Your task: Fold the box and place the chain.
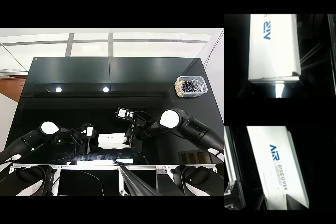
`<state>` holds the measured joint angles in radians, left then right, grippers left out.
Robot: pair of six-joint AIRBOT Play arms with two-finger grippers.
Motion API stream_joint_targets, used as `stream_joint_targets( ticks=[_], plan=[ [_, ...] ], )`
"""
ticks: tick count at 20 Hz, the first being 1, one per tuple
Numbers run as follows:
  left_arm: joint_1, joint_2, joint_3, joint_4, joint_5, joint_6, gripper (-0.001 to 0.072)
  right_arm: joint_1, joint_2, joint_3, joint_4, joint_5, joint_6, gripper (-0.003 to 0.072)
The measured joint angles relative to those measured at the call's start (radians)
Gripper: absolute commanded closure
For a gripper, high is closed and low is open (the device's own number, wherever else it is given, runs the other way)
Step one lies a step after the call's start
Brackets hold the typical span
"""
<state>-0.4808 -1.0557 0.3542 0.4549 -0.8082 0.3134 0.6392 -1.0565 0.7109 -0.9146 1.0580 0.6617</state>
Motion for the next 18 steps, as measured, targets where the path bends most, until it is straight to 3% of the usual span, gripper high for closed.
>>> stream_joint_targets(
  ticks=[2,5,7,15,16,18],
  plan=[
    [0.000,0.000,0.000,0.000,0.000,0.001,0.0376,0.000,0.000,0.000,-0.003,-0.003,0.000,0.0261],
    [0.000,0.000,0.000,0.000,0.000,0.001,0.0375,0.000,0.000,0.000,-0.003,-0.002,0.000,0.0260],
    [0.000,0.000,0.000,0.000,0.000,0.001,0.0375,0.000,0.000,0.000,-0.003,-0.001,0.000,0.0186],
    [0.000,0.000,0.000,0.000,0.000,0.001,0.0375,0.000,0.000,0.000,-0.003,-0.001,0.000,0.0188],
    [0.000,0.000,0.000,0.000,0.000,0.001,0.0376,0.000,0.000,0.000,-0.003,-0.001,0.000,0.0227],
    [0.000,0.000,0.000,0.000,0.000,0.001,0.0376,0.000,0.000,0.000,-0.003,-0.001,0.000,0.0414]
  ],
)
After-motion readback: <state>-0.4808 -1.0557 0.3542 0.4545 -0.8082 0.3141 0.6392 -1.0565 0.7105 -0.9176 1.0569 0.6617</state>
